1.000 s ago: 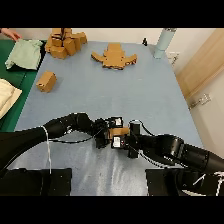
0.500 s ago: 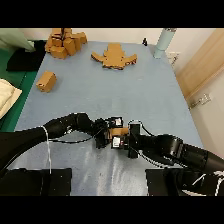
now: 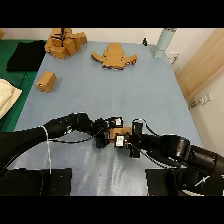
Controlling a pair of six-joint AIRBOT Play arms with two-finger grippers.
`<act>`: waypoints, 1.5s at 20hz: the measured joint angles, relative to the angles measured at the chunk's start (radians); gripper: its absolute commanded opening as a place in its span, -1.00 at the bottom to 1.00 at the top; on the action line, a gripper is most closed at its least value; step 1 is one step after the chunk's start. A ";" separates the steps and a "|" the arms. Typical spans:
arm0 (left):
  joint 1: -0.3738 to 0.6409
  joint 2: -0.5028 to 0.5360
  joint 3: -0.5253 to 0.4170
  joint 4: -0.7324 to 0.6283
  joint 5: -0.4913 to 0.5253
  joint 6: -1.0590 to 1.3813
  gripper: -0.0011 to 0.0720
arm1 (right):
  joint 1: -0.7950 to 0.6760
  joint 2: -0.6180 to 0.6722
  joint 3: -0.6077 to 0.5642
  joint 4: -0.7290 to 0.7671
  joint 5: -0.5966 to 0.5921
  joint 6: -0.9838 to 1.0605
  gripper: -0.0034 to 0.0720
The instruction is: Fold the box.
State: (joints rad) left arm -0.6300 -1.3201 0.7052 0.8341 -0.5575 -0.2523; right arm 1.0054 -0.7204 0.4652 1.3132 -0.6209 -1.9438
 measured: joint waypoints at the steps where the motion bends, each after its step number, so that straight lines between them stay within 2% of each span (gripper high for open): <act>1: 0.000 0.000 0.000 0.000 0.000 0.000 0.07 | -0.002 0.017 0.003 -0.019 -0.023 0.041 -0.88; 5: 0.000 0.000 0.000 0.000 0.000 0.000 0.07 | -0.020 0.071 0.018 -0.099 -0.164 0.306 -0.87; 8: 0.000 0.000 0.000 0.000 0.000 0.000 0.07 | -0.084 0.074 0.023 -0.127 -0.254 0.606 -0.88; 12: 0.000 0.000 0.000 -0.003 0.012 0.026 0.06 | -0.229 0.037 0.028 -0.074 -0.329 0.923 -0.87; 16: -0.001 0.000 -0.001 -0.002 0.032 0.062 0.07 | -0.322 -0.006 0.030 0.020 -0.346 1.044 -0.87; 23: 0.001 0.000 0.008 0.003 0.043 0.056 0.07 | -0.354 -0.059 0.030 0.064 -0.275 1.190 -0.88; 24: 0.005 0.000 0.015 0.016 0.069 0.029 0.07 | -0.356 -0.063 0.030 0.067 -0.268 1.205 -0.87; 30: 0.111 0.013 0.060 0.065 0.058 -0.167 0.07 | -0.357 -0.071 0.030 0.070 -0.238 1.246 -0.88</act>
State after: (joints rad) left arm -0.5194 -1.3075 0.7654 0.8989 -0.4995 -0.4194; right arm 0.6483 -0.7914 0.4953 1.3834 -0.8589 -0.6983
